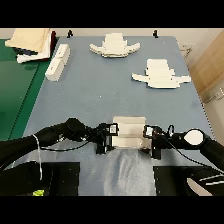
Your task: Fold the box.
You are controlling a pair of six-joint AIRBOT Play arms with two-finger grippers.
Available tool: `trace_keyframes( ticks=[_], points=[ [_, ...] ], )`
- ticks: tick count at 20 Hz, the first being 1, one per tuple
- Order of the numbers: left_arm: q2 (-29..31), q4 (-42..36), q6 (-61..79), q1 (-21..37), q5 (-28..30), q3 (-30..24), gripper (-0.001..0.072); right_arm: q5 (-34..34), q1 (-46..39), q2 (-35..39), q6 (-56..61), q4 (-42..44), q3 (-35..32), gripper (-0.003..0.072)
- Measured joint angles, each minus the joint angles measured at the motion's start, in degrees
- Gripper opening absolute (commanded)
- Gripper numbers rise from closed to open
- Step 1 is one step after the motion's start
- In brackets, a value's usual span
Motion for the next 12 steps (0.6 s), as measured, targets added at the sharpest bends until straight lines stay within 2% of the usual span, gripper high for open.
trace_keyframes(
  ticks=[4,8,12],
  points=[
    [0.00,-0.02,0.00,-0.02,0.07,0.00,0.0594,2.47,-0.11,7.61,10.60,-5.29,0.00,0.0720],
    [0.00,-0.02,0.00,0.00,0.11,0.00,0.0594,6.56,-0.11,17.27,26.53,-9.40,0.04,0.0720],
    [0.00,-0.02,0.00,0.00,0.13,0.00,0.0594,6.86,-0.11,26.91,37.62,-8.72,0.22,0.0720]
  ],
)
